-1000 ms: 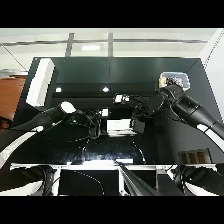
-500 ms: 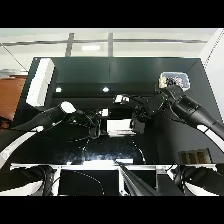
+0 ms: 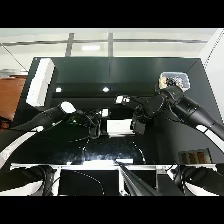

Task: Fold the box and place the chain.

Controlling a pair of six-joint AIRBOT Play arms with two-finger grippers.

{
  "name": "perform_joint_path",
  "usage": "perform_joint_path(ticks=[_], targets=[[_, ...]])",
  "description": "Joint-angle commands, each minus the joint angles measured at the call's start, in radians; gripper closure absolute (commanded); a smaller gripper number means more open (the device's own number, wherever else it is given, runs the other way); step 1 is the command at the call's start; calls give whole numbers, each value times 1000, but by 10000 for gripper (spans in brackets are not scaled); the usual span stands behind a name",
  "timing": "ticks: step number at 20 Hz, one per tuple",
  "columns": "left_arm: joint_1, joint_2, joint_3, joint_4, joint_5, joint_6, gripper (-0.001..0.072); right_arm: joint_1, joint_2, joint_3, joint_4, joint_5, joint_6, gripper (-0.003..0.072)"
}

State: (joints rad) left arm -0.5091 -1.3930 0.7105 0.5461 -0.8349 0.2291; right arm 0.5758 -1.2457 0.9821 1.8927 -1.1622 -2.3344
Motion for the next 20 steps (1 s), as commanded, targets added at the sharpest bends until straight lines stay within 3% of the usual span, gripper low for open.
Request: perform_joint_path(ticks=[1,20], targets=[[-1,-1,0,0,0,-1,229,5,0,-1,18,11,2,307],[-1,-1,0,0,0,-1,229,8,-1,-3,18,17,5,311]])
